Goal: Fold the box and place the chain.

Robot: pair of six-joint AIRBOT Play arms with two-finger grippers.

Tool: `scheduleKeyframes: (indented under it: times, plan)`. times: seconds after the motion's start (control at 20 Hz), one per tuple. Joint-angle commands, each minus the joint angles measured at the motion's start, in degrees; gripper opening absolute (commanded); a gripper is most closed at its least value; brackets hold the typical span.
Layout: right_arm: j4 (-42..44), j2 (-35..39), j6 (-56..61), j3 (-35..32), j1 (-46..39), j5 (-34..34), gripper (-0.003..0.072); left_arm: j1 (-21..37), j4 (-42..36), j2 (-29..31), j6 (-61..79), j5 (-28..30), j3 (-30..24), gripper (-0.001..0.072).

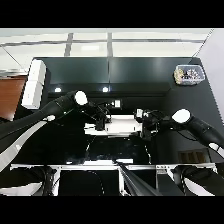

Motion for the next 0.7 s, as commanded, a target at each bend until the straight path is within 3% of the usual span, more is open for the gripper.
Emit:
scheduleKeyframes:
  times: [0.0,0.65]
  plan:
    - [-1.64,-2.89,-5.14,-0.04,-0.07,0.83,0.0704,-0.04,-0.04,0.00,-0.09,0.15,0.00,0.0028]
    - [-0.52,-6.78,-10.73,-0.04,-0.66,0.59,0.0704,-0.04,-0.04,0.00,-0.11,0.11,0.00,0.0028]
